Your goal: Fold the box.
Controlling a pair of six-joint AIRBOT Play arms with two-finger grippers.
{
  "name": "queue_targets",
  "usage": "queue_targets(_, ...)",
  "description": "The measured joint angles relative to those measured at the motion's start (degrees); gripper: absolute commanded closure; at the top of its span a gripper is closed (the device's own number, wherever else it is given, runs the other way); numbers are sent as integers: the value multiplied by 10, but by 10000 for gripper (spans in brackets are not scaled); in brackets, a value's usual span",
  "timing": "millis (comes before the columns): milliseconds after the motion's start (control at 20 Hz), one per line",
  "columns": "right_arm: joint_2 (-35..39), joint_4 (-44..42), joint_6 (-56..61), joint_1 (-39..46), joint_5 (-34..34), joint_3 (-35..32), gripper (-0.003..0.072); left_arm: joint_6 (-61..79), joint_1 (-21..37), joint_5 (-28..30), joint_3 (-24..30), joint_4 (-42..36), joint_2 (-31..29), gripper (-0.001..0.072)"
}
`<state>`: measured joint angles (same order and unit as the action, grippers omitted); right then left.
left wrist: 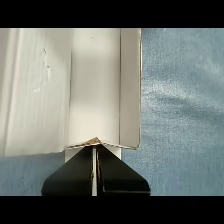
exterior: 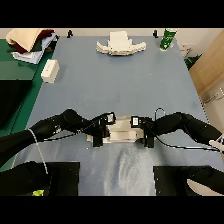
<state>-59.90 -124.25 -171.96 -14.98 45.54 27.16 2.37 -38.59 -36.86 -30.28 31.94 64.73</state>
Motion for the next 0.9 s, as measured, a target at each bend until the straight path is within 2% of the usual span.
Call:
queue_targets(100,0,0,0,0,0,0,179,1,-4,6,0,-12,4,649)
queue_targets(150,0,0,0,0,0,0,179,2,-5,10,0,-16,5,445)
queue_targets(200,0,0,0,0,0,0,179,2,-5,12,0,-19,5,189)
queue_targets(450,0,0,0,0,0,0,179,2,-7,16,0,-25,7,173)
queue_targets(500,0,0,0,0,0,0,179,2,-7,16,0,-26,8,175)
queue_targets(550,0,0,0,0,0,0,179,2,-7,17,0,-26,8,359)
queue_targets(600,0,0,0,0,0,0,179,0,-7,18,0,-26,8,646)
queue_targets(650,0,0,0,0,0,0,179,-5,-7,21,0,-26,7,698)
queue_targets(800,0,0,-1,0,0,0,179,-59,-7,18,0,17,-5,698)
queue_targets(900,0,0,-1,0,0,0,179,-131,-7,12,0,76,-27,698)
